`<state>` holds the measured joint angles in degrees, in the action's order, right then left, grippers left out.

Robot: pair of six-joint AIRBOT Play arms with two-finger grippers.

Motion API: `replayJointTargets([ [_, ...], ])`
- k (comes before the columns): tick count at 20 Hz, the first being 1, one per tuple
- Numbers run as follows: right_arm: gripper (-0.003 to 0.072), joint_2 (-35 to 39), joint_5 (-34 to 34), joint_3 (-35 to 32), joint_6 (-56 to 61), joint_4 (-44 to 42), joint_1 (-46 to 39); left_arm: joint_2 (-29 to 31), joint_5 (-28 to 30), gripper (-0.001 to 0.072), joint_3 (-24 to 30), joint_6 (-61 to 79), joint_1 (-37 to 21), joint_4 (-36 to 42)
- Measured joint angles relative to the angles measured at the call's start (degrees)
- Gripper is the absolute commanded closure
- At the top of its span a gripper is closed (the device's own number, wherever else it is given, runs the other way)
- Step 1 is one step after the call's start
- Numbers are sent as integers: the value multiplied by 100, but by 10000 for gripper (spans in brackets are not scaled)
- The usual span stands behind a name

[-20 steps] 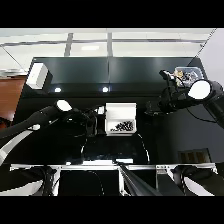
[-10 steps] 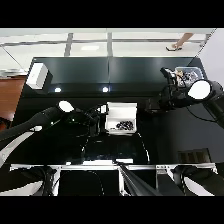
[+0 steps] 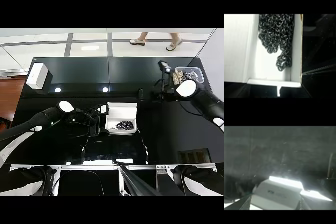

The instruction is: Fold the box and place the chain.

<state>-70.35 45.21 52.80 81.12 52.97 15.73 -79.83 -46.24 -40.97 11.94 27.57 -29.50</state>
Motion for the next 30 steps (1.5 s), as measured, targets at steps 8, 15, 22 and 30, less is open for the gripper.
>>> replayJointTargets([
  [8, -24, 111, 1464, 306, -3954, -597, 173, 0, -2, 310, 0, 0, 0, 0],
  [15, -24, 114, 1978, -83, -5897, -610, 210, 0, -2, 309, 0, 0, 0, 0],
  [22, -24, 28, 1989, -234, -6413, -638, 518, 0, -4, 309, 0, 0, 0, 2],
  [30, -23, 22, 1912, -251, -6505, -527, 621, 0, -7, 309, 0, 0, 0, 2],
])
